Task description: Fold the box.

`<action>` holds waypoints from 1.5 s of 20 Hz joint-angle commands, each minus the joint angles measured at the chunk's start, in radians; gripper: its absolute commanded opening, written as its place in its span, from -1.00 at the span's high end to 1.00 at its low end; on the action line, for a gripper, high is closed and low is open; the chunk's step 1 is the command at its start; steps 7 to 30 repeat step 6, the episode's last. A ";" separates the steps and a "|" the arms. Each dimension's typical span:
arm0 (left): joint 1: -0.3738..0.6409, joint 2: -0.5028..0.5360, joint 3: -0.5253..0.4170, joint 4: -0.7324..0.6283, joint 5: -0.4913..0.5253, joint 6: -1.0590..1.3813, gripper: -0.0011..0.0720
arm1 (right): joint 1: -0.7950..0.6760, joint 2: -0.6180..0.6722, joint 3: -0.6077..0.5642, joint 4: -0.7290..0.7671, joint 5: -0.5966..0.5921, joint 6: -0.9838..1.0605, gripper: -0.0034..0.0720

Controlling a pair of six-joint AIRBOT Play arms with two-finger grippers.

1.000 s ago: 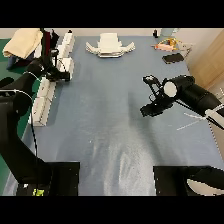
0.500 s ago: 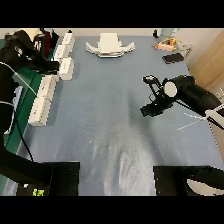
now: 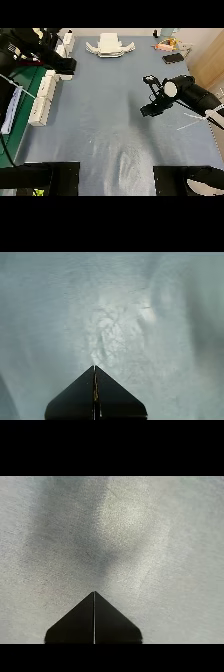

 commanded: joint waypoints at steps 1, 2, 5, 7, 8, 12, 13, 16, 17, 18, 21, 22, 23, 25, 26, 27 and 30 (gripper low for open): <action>-0.185 0.089 -0.169 0.032 0.156 0.000 0.92 | -0.001 -0.001 0.001 0.000 0.000 0.000 0.90; -0.221 0.091 -0.196 0.032 0.153 0.000 0.92 | -0.001 -0.001 0.001 0.000 0.000 0.000 0.90; -0.303 0.090 -0.241 0.030 0.131 0.000 0.92 | -0.001 -0.001 0.001 0.000 0.000 0.000 0.90; -0.322 0.090 -0.241 0.029 0.122 0.000 0.92 | -0.001 -0.001 0.001 0.000 0.000 0.000 0.90; -0.322 0.090 -0.241 0.029 0.122 0.000 0.92 | -0.001 -0.001 0.001 0.000 0.000 0.000 0.90; -0.322 0.090 -0.241 0.029 0.122 0.000 0.92 | -0.001 -0.001 0.001 0.000 0.000 0.000 0.90; -0.322 0.090 -0.241 0.029 0.122 0.000 0.92 | -0.001 -0.001 0.001 0.000 0.000 0.000 0.90; -0.322 0.090 -0.241 0.029 0.122 0.000 0.92 | -0.001 -0.001 0.001 0.000 0.000 0.000 0.90; -0.322 0.090 -0.241 0.029 0.122 0.000 0.92 | -0.001 -0.001 0.001 0.000 0.000 0.000 0.90; -0.322 0.090 -0.241 0.029 0.122 0.000 0.92 | -0.001 -0.001 0.001 0.000 0.000 0.000 0.90; -0.322 0.090 -0.241 0.029 0.122 0.000 0.92 | -0.001 -0.001 0.001 0.000 0.000 0.000 0.90; -0.322 0.090 -0.241 0.029 0.122 0.000 0.92 | -0.001 -0.001 0.001 0.000 0.000 0.000 0.90; -0.322 0.090 -0.241 0.029 0.122 0.000 0.92 | -0.001 -0.001 0.001 0.000 0.000 0.000 0.90; -0.322 0.090 -0.241 0.029 0.122 0.000 0.92 | -0.001 -0.001 0.001 0.000 0.000 0.000 0.90; -0.322 0.090 -0.241 0.029 0.122 0.000 0.92 | -0.001 -0.001 0.001 0.000 0.000 0.000 0.90; -0.322 0.090 -0.241 0.029 0.122 0.000 0.92 | -0.001 -0.001 0.001 0.000 0.000 0.000 0.90; -0.322 0.090 -0.241 0.029 0.122 0.000 0.92 | -0.001 -0.001 0.001 0.000 0.000 0.000 0.90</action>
